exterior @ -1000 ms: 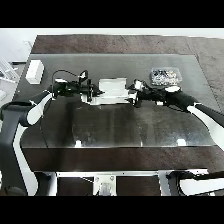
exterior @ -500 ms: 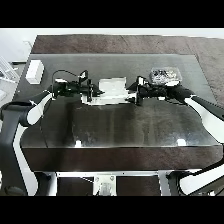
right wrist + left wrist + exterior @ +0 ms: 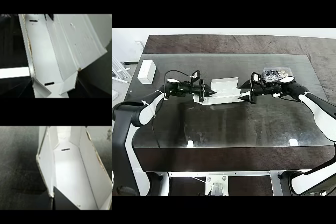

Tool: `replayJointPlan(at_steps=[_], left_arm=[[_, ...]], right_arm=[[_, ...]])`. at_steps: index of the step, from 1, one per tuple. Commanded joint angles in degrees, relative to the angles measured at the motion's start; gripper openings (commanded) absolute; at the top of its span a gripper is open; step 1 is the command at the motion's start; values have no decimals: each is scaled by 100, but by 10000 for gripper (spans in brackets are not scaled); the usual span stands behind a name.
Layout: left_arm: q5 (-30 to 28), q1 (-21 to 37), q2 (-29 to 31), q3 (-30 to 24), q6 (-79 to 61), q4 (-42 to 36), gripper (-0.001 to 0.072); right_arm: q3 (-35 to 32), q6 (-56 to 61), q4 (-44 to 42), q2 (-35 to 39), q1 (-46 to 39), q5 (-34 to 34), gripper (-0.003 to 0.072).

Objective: Fold the box and place the chain.

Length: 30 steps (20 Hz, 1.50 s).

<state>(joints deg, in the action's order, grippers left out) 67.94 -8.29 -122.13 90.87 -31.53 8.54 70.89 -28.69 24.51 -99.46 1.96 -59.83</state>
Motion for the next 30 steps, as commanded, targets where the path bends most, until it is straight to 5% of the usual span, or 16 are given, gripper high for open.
replayJointPlan(at_steps=[1, 19, 30], left_arm=[[0, -2, 0, -2, 0, 2, 20], [0, -2, 0, -2, 0, 2, 20], [2, -2, 0, -2, 0, 2, 20]], right_arm=[[33, 22, -46, 7, -11, -70, 641], [1034, 306, 146, -970, -11, -743, 641], [1056, 407, 763, -1005, 201, -990, 641]])
